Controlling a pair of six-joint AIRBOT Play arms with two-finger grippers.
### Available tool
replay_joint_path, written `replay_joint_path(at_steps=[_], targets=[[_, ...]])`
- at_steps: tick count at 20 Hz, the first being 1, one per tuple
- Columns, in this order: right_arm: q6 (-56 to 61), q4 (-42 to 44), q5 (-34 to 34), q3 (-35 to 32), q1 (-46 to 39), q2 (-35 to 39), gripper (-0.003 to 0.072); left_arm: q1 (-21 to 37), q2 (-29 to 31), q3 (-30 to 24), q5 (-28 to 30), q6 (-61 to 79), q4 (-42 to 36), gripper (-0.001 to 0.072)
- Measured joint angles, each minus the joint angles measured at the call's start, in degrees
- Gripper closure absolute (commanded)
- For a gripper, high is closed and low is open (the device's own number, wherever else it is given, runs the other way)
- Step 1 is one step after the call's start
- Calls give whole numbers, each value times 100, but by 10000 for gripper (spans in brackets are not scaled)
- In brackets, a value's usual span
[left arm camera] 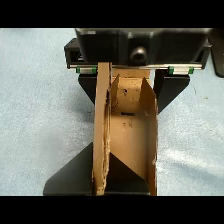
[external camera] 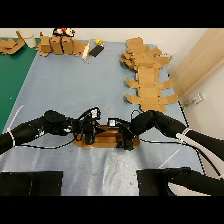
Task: Fold the box.
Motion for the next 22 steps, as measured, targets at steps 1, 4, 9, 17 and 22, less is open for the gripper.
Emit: replay_joint_path(at_steps=[1,4,9,17,22], targets=[[0,0,0,0,0,0,146,-2,0,0,0,0,-4,699],[0,0,0,0,0,0,146,-13,0,0,-24,-55,-11,612],[-2,0,0,0,0,0,146,-11,-2,-2,50,-352,-20,163],[-2,0,0,0,0,0,146,68,765,-2,236,-2363,1344,15],[-2,0,0,0,0,0,146,162,1637,-2,-715,-5108,3250,647]])
